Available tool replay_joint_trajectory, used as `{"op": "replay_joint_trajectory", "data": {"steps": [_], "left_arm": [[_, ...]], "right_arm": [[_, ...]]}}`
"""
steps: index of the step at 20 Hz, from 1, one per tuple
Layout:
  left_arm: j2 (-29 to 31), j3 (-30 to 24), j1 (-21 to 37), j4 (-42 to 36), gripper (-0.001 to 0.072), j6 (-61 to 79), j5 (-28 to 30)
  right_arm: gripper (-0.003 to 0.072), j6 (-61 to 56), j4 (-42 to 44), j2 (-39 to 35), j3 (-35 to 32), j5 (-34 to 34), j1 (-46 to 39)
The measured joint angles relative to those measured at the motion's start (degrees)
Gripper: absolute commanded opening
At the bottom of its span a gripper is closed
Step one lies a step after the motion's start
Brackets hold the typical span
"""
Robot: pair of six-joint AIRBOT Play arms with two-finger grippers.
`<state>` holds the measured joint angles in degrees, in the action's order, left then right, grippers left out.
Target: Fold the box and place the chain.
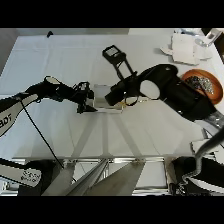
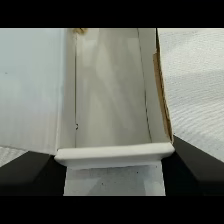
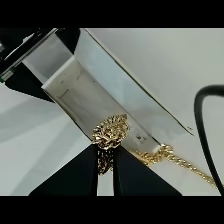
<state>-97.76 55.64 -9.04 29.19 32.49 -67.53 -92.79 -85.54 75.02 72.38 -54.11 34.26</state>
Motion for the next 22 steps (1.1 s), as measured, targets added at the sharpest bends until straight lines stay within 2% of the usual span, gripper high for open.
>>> {"op": "replay_joint_trajectory", "data": {"steps": [6,7,8,9,13,17,22], "left_arm": [[0.00,0.00,0.00,0.00,0.0154,0.02,0.00],[0.00,0.00,0.00,0.02,0.0154,0.00,0.00],[0.00,0.00,0.00,0.00,0.0154,0.00,0.00],[0.00,0.00,0.00,0.02,0.0154,0.02,0.00],[0.00,0.00,0.00,0.02,0.0154,0.00,0.00],[0.00,0.00,0.00,0.02,0.0154,0.02,0.00],[0.00,0.00,0.00,0.00,0.0154,0.02,0.00]], "right_arm": [[0.0019,-0.33,0.26,9.53,0.00,5.55,1.66],[0.0115,-0.39,0.26,10.95,0.00,5.99,1.75],[0.0245,-0.42,0.26,11.93,0.00,6.23,1.79],[0.0297,-0.39,0.26,12.68,0.00,6.54,1.86],[0.0296,0.33,0.26,12.46,0.00,6.80,1.90],[0.0297,6.75,0.09,7.41,0.04,5.49,0.74],[0.0297,15.67,-1.40,0.79,0.07,-1.42,-5.99]]}}
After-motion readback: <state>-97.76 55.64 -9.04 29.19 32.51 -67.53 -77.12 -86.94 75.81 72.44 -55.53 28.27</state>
